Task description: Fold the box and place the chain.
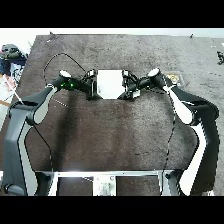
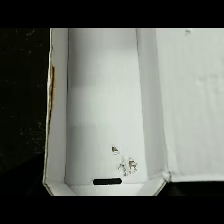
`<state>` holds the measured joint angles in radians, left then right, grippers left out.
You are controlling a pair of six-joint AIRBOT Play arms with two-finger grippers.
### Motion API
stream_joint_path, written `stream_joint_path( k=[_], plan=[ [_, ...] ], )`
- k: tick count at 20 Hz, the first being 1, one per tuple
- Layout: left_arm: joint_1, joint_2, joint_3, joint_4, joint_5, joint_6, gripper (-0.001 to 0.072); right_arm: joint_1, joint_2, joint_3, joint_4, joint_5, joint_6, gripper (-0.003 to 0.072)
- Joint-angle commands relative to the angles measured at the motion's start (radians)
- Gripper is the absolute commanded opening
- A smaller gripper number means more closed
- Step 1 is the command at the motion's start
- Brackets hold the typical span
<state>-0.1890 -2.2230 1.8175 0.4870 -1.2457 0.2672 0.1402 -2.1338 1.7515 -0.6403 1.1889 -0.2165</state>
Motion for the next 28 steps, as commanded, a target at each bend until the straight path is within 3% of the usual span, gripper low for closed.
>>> stream_joint_path(
  k=[1,4,6,16,26,27,28],
  plan=[
    [0.001,0.000,0.000,-0.001,0.001,0.000,0.0447,0.000,0.000,0.000,0.000,-0.003,0.000,0.0422],
    [0.001,0.000,0.000,0.000,0.001,0.000,0.0447,0.000,0.002,0.000,0.006,0.003,0.012,0.0425],
    [0.001,0.000,0.000,-0.001,0.001,0.000,0.0447,0.000,0.003,0.000,0.015,0.000,0.013,0.0720],
    [0.001,0.000,0.000,-0.001,0.001,0.000,0.0447,-0.045,0.028,0.000,-0.026,0.038,0.035,0.0720],
    [0.001,0.000,0.000,-0.001,0.001,0.000,0.0447,-0.129,0.164,0.000,-0.041,0.089,0.056,0.0713],
    [0.001,0.000,0.000,-0.001,0.001,0.000,0.0447,-0.129,0.177,0.000,-0.014,0.096,0.083,0.0601],
    [0.001,0.000,0.000,-0.001,0.001,0.000,0.0447,-0.128,0.186,0.000,0.030,0.117,0.106,0.0294]
  ],
)
